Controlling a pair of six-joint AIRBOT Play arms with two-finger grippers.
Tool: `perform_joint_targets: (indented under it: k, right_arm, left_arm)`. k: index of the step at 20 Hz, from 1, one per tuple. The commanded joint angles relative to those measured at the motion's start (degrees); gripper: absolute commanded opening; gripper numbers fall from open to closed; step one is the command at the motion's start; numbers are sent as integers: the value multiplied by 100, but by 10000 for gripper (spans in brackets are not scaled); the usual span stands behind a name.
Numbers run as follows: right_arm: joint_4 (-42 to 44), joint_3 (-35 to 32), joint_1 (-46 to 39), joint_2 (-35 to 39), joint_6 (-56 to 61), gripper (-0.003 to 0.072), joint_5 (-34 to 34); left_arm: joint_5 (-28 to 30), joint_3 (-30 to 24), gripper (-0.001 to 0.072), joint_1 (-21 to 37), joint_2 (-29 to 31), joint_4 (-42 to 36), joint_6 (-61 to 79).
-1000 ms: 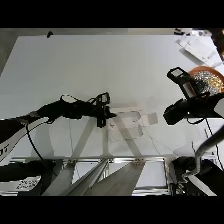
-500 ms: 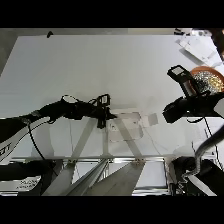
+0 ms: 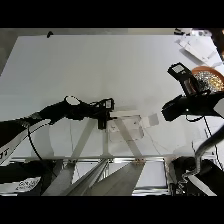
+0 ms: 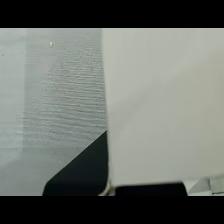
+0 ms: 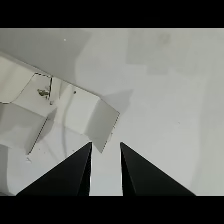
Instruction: Fold the box and place the chain.
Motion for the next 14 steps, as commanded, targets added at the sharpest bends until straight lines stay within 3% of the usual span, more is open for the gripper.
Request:
perform_joint_targets:
  k: [1,8,14]
  right_arm:
    - [81,7,4,2,-2,196,-48]
    - [81,7,4,2,-2,196,-48]
    - [81,7,4,2,-4,196,-52]
  left_arm:
    - [24,7,4,-20,24,74,83]
    - [-66,323,3,-20,22,103,111]
    - [-214,811,4,-20,-74,1464,-811]
